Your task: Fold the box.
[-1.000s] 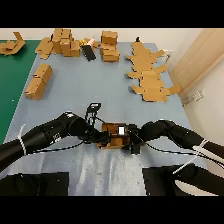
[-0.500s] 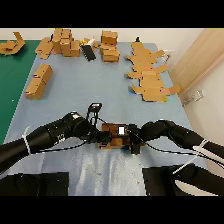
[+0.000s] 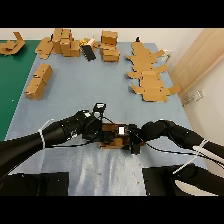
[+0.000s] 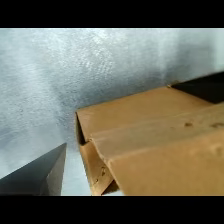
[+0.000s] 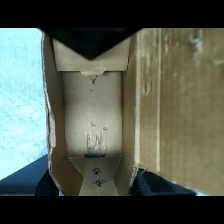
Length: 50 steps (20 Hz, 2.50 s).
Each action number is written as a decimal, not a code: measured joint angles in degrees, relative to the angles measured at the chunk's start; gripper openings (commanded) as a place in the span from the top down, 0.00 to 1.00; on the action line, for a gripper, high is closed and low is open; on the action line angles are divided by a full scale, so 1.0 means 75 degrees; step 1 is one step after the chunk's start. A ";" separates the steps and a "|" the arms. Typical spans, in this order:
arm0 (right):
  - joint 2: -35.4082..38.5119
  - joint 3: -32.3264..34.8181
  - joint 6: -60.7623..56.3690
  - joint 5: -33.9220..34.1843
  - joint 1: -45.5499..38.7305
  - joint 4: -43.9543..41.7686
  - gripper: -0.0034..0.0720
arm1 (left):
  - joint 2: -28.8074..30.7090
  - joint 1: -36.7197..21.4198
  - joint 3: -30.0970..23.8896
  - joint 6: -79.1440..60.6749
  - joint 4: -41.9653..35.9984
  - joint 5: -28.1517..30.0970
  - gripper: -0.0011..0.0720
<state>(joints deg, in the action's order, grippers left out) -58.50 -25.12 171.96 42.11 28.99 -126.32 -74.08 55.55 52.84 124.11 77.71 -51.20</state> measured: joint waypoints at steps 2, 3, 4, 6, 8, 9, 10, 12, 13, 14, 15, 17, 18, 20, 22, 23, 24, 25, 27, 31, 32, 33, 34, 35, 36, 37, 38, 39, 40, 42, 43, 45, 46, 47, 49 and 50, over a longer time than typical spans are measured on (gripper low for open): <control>0.0000 0.0000 0.0000 0.0000 0.0000 0.0000 0.30 | -0.0152 0.0047 0.0227 0.0341 0.0204 -0.0163 0.24; 0.0000 0.0000 0.0000 0.0000 0.0003 0.0000 0.30 | -0.0227 0.0079 0.0347 0.0455 0.0274 -0.0245 0.26; 0.0000 0.0000 0.0000 0.0000 0.0000 0.0000 0.30 | -0.0312 0.0114 0.0469 0.0557 0.0370 -0.0356 0.26; 0.0000 0.0000 0.0000 0.0000 0.0000 0.0003 0.30 | -0.0469 0.0181 0.0664 0.0749 0.0554 -0.0600 0.26; 0.0000 0.0000 0.0000 0.0000 0.0000 0.0003 0.30 | -0.0621 0.0239 0.0810 0.0880 0.0691 -0.0848 0.26; 0.0000 0.0000 0.0000 0.0000 0.0000 0.0003 0.30 | -0.0688 0.0268 0.0871 0.0933 0.0740 -0.0947 0.26; 0.0000 0.0000 0.0000 0.0000 0.0000 0.0003 0.30 | -0.0761 0.0300 0.0930 0.0968 0.0758 -0.1008 0.26; 0.0000 0.0000 0.0000 0.0000 0.0003 0.0006 0.30 | -0.0901 0.0364 0.1043 0.1049 0.0816 -0.1125 0.26; 0.0000 0.0000 0.0000 0.0000 0.0000 0.0006 0.30 | -0.0968 0.0388 0.1093 0.1090 0.0831 -0.1148 0.26; 0.0000 0.0000 0.0000 0.0000 0.0000 0.0006 0.30 | -0.1017 0.0411 0.1122 0.1119 0.0857 -0.1148 0.26; 0.0000 0.0000 0.0000 0.0000 0.0000 0.0009 0.30 | -0.1072 0.0420 0.1145 0.1151 0.0871 -0.1157 0.26; 0.0000 0.0000 0.0000 0.0000 0.0003 0.0009 0.30 | -0.1177 0.0437 0.1172 0.1201 0.0898 -0.1169 0.26; -0.0003 0.0000 0.0000 0.0000 0.0000 0.0009 0.30 | -0.1224 0.0443 0.1180 0.1207 0.0906 -0.1163 0.26; 0.0000 0.0000 0.0000 0.0000 0.0000 0.0009 0.30 | -0.1314 0.0449 0.1192 0.1227 0.0938 -0.1166 0.26; 0.0000 0.0000 0.0000 0.0000 0.0003 0.0012 0.30 | -0.1364 0.0449 0.1195 0.1233 0.0941 -0.1166 0.55; 0.0000 0.0000 0.0000 0.0000 0.0003 0.0012 0.30 | -0.1381 0.0449 0.1201 0.1241 0.0944 -0.1166 0.97; 0.0000 0.0000 0.0000 0.0000 0.0000 0.0012 0.30 | -0.1393 0.0449 0.1201 0.1241 0.0944 -0.1166 0.97; 0.0000 0.0000 -0.0029 0.0020 0.0000 0.0012 0.30 | -0.1396 0.0446 0.1204 0.1274 0.0985 -0.1212 0.97; 0.0000 0.0000 -0.0020 0.0017 0.0000 0.0015 0.30 | -0.1405 0.0449 0.1204 0.1224 0.0997 -0.1180 0.97; 0.0000 0.0000 -0.0006 0.0015 0.0000 0.0015 0.30 | -0.1413 0.0449 0.1204 0.1172 0.0912 -0.1174 0.97; 0.0000 0.0000 0.0000 0.0015 0.0000 0.0015 0.30 | -0.1413 0.0449 0.1204 0.1166 0.0877 -0.1174 0.97; 0.0000 0.0000 0.0000 0.0015 0.0000 0.0015 0.30 | -0.1413 0.0449 0.1204 0.1160 0.0845 -0.1174 0.96; 0.0000 0.0000 0.0000 0.0017 0.0000 0.0017 0.30 | -0.1413 0.0449 0.1204 0.1163 0.0796 -0.1180 0.96; 0.0000 0.0000 0.0003 0.0020 0.0000 0.0017 0.30 | -0.1413 0.0449 0.1204 0.1160 0.0758 -0.1180 0.79; 0.0000 0.0000 0.0009 0.0012 0.0000 0.0020 0.30 | -0.1416 0.0449 0.1201 0.1122 0.0653 -0.1180 0.30; 0.0000 0.0000 0.0023 -0.0015 0.0003 0.0012 0.30 | -0.1422 0.0460 0.1201 0.1116 0.0501 -0.1151 0.13; 0.0000 0.0000 0.0020 -0.0026 0.0003 0.0009 0.30 | -0.1413 0.0472 0.1204 0.1119 0.0458 -0.1142 0.13; 0.0000 0.0000 0.0020 -0.0026 0.0003 0.0009 0.30 | -0.1413 0.0455 0.1204 0.1119 0.0501 -0.1163 0.13; 0.0000 0.0000 0.0020 -0.0023 0.0003 0.0009 0.30 | -0.1413 0.0449 0.1209 0.1128 0.0551 -0.1186 0.13; 0.0000 0.0000 0.0017 -0.0020 0.0003 0.0009 0.30 | -0.1408 0.0458 0.1236 0.1131 0.0425 -0.1291 0.13; 0.0000 0.0000 0.0015 -0.0017 0.0003 0.0009 0.30 | -0.1393 0.0458 0.1244 0.1137 0.0437 -0.1329 0.13; 0.0000 0.0000 0.0006 -0.0017 0.0003 0.0009 0.30 | -0.1323 0.0455 0.1274 0.1139 0.0475 -0.1399 0.13; -0.0003 0.0000 0.0003 -0.0015 0.0003 0.0009 0.30 | -0.1271 0.0452 0.1294 0.1139 0.0437 -0.1451 0.15; 0.0000 0.0000 0.0003 -0.0012 0.0003 0.0009 0.30 | -0.1201 0.0440 0.1317 0.1139 0.0434 -0.1515 0.20; 0.0000 -0.0003 0.0003 -0.0012 0.0003 0.0009 0.30 | -0.1020 0.0396 0.1352 0.1139 0.0466 -0.1647 0.20; 0.0000 -0.0003 0.0003 -0.0012 0.0003 0.0009 0.30 | -0.0921 0.0353 0.1370 0.1139 0.0487 -0.1751 0.20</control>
<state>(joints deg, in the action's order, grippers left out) -58.50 -25.15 171.98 42.02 29.02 -126.26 -80.99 58.19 63.11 132.66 81.36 -64.34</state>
